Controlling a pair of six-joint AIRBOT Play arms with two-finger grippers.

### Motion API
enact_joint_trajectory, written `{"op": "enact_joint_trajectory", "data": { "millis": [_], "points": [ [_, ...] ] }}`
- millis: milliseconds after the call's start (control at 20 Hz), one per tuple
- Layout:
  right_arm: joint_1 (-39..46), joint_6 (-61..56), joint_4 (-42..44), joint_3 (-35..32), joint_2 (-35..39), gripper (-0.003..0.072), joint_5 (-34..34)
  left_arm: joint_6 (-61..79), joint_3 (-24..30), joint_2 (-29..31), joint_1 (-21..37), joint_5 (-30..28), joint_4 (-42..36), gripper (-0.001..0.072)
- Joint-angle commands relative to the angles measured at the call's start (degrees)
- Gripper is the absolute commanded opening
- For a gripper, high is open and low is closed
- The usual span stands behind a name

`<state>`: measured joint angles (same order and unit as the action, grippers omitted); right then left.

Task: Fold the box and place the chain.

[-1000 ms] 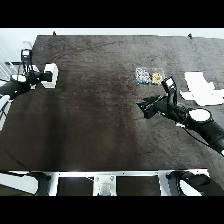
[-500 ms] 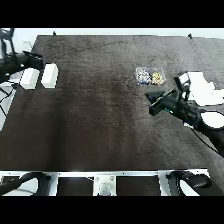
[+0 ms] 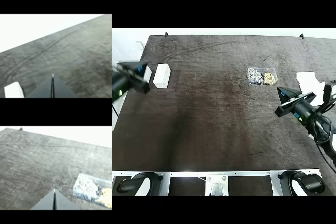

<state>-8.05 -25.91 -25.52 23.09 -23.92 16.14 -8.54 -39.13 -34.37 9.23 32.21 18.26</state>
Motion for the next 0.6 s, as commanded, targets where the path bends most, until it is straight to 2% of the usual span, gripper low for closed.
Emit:
{"op": "enact_joint_trajectory", "data": {
  "millis": [0,150,250,350,550],
  "points": [
    [0.0,-2.6,-0.2,-4.7,4.0,0.0008,-1.2,6.9,14.0,11.9,0.0,-0.2,-7.5,0.0015],
    [0.0,-2.6,-0.2,-7.9,5.5,0.0008,-1.1,5.5,24.9,17.5,0.0,-1.5,-9.2,0.0015],
    [0.0,-2.6,-0.2,-9.1,5.6,0.0008,-1.2,5.6,30.0,18.2,0.0,-1.8,-10.0,0.0015],
    [0.0,-2.6,-0.2,-9.6,5.6,0.0008,-1.1,5.6,32.5,18.2,0.0,-1.8,-10.0,0.0016],
    [0.0,-2.6,-0.2,-9.8,5.6,0.0008,-1.2,5.6,33.1,18.2,0.0,-3.6,-10.0,0.0020]
  ]
}}
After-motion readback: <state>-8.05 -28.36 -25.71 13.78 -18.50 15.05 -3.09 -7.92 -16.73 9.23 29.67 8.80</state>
